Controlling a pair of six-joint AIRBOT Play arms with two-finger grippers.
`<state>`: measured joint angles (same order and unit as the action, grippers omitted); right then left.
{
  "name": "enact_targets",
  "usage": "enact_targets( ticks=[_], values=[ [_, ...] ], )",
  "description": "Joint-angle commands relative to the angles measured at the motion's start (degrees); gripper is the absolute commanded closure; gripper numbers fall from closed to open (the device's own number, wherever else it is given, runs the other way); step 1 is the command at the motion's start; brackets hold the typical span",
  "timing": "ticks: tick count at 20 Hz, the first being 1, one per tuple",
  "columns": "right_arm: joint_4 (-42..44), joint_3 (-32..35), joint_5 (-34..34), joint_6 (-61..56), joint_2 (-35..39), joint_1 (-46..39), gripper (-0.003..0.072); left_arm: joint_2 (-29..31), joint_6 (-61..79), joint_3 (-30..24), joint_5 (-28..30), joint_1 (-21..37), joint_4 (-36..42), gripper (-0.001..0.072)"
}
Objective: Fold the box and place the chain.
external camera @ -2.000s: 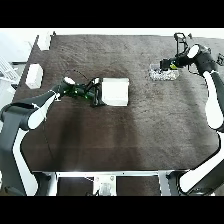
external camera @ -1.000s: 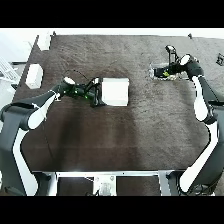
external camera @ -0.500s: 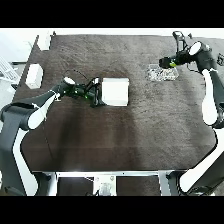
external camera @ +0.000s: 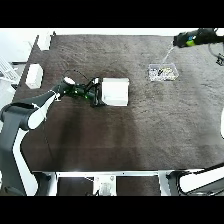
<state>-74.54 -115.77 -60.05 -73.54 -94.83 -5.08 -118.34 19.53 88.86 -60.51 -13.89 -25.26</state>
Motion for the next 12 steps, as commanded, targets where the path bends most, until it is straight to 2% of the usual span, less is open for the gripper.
enact_targets(
  ticks=[1,8,12],
  values=[
    [-0.07,-0.04,0.61,0.35,7.17,1.55,0.0681,0.02,0.00,0.02,0.02,-0.02,-0.02,0.0361],
    [-0.04,-0.04,3.67,0.31,18.91,6.32,0.0682,0.02,0.02,0.02,3.61,-0.02,-0.02,0.0361],
    [-0.04,-0.04,3.63,0.57,21.88,8.35,0.0682,0.02,0.02,0.02,3.67,-0.02,-0.02,0.0361]
  ],
)
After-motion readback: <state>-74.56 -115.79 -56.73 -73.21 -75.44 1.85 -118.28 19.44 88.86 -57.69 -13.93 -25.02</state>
